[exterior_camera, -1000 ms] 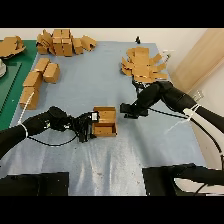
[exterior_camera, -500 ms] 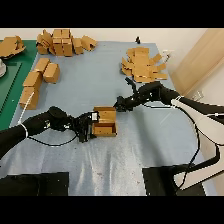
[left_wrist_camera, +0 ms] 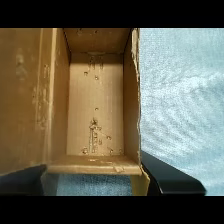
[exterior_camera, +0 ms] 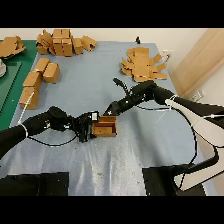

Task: Fold the box.

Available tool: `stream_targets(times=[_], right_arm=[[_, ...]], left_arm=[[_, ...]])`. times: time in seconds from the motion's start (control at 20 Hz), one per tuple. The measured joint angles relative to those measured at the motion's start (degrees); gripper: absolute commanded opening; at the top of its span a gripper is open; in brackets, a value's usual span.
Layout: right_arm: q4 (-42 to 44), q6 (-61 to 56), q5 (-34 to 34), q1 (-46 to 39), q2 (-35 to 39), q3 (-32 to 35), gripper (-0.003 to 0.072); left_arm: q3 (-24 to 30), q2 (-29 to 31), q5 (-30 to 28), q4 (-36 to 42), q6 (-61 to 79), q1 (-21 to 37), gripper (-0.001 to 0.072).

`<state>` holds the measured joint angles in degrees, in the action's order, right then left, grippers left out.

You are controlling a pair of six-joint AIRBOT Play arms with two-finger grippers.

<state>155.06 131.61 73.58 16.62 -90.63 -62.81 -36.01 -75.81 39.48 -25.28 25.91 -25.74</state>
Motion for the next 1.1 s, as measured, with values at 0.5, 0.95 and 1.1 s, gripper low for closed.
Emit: stream_targets(times=[0.5,0.95,1.1], right_arm=[[-7.93,5.18,-9.07,4.68,11.82,7.96,0.0002],[-16.39,8.63,-25.07,14.62,23.63,20.13,0.0003],[-20.11,8.92,-31.87,18.01,28.46,23.06,0.0003]], left_arm=[[0.0,0.0,0.0,0.02,0.0,0.0,0.0591],[0.0,0.0,0.0,0.02,0.0,0.0,0.0591],[0.0,0.0,0.0,0.02,0.0,0.0,0.0591]])
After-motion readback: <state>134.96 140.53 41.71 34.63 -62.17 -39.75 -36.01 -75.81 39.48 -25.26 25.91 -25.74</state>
